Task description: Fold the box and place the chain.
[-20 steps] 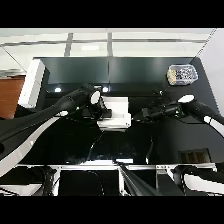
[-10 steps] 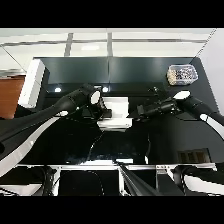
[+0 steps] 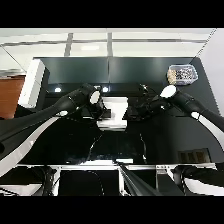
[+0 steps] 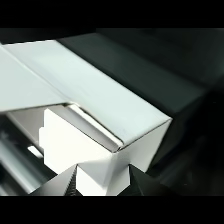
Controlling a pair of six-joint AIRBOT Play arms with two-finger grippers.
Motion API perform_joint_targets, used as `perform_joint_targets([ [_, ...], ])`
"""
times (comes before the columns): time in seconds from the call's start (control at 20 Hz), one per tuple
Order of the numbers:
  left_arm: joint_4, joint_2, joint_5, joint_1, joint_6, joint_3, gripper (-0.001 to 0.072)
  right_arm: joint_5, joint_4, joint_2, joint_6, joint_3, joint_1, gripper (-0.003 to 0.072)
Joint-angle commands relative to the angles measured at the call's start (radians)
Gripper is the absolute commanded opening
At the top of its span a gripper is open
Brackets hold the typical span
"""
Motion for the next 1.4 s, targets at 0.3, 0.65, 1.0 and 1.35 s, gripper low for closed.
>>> perform_joint_targets([
  [0.3,0.000,0.000,-0.011,0.000,0.002,0.000,0.0029,-0.056,-0.572,-0.009,0.661,0.142,0.233,0.0356],
  [0.65,0.000,0.000,-0.012,0.000,0.002,0.000,0.0029,0.076,-0.835,-0.092,0.944,0.256,0.354,0.0356],
  [1.0,0.000,0.000,-0.011,0.000,0.002,0.000,0.0029,0.119,-0.819,-0.125,1.040,0.262,0.368,0.0355],
  [1.35,0.000,0.000,-0.011,0.000,0.002,0.000,0.0029,0.109,-0.792,-0.132,1.052,0.263,0.368,0.0100],
])
